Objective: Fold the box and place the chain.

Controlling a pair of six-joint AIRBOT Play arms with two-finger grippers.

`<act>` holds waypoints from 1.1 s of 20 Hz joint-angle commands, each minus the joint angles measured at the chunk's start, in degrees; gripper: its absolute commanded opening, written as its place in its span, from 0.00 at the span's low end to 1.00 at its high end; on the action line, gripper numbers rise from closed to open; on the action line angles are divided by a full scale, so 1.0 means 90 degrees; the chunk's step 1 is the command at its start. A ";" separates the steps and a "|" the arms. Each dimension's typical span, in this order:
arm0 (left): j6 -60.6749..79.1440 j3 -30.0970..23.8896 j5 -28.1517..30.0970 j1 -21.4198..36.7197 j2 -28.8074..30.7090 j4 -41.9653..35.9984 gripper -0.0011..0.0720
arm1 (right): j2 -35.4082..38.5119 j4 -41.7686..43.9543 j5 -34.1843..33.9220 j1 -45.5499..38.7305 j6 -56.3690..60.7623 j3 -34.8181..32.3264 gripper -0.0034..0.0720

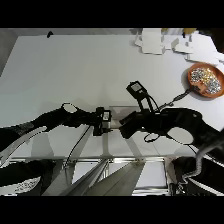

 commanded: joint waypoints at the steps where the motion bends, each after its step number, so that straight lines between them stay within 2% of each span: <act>1: -0.0007 0.0000 0.0002 -0.0005 0.0005 0.0000 0.30 | -0.0534 0.0000 -0.0323 0.0007 -0.0007 -0.0148 0.06; 3: -0.0007 0.0000 0.0002 -0.0005 0.0005 0.0000 0.30 | -0.0707 -0.0002 -0.0333 0.0007 -0.0070 -0.0148 0.07; 4: -0.0007 0.0000 0.0002 -0.0005 0.0005 0.0000 0.30 | -0.0714 0.0000 -0.0325 0.0007 -0.0078 -0.0148 0.15; 5: -0.0005 0.0000 0.0002 -0.0005 0.0005 0.0000 0.30 | -0.0695 0.0012 -0.0291 -0.0015 -0.0078 -0.0129 0.29; 6: -0.0007 0.0000 0.0000 -0.0005 0.0005 0.0000 0.30 | -0.0641 0.0022 -0.0185 -0.0051 -0.0085 -0.0073 0.36; 9: -0.0007 0.0000 0.0002 -0.0005 0.0005 0.0000 0.30 | -0.0270 -0.0036 0.0634 -0.0318 -0.0391 0.0418 0.36; 11: -0.0007 0.0000 0.0005 -0.0005 0.0005 0.0000 0.30 | 0.0075 -0.0357 0.1277 -0.0627 -0.0389 0.0736 0.27; 16: -0.0007 0.0000 0.0000 -0.0005 0.0005 0.0000 0.30 | 0.0491 -0.1396 0.2790 -0.1933 -0.0316 0.0806 0.25; 17: -0.0007 0.0000 0.0000 -0.0005 0.0005 0.0000 0.30 | 0.0466 -0.1642 0.2934 -0.2249 -0.0313 0.0801 0.24; 18: -0.0007 0.0000 0.0002 -0.0005 0.0005 0.0000 0.30 | 0.0413 -0.1773 0.2963 -0.2565 -0.0316 0.0797 0.14; 19: -0.0007 0.0000 0.0002 -0.0005 0.0005 0.0000 0.30 | 0.0328 -0.1792 0.2960 -0.2841 -0.0316 0.0794 0.08; 22: -0.0005 0.0000 0.0002 -0.0005 0.0005 0.0000 0.30 | -0.0112 -0.1787 0.2820 -0.3266 -0.0265 0.0729 0.09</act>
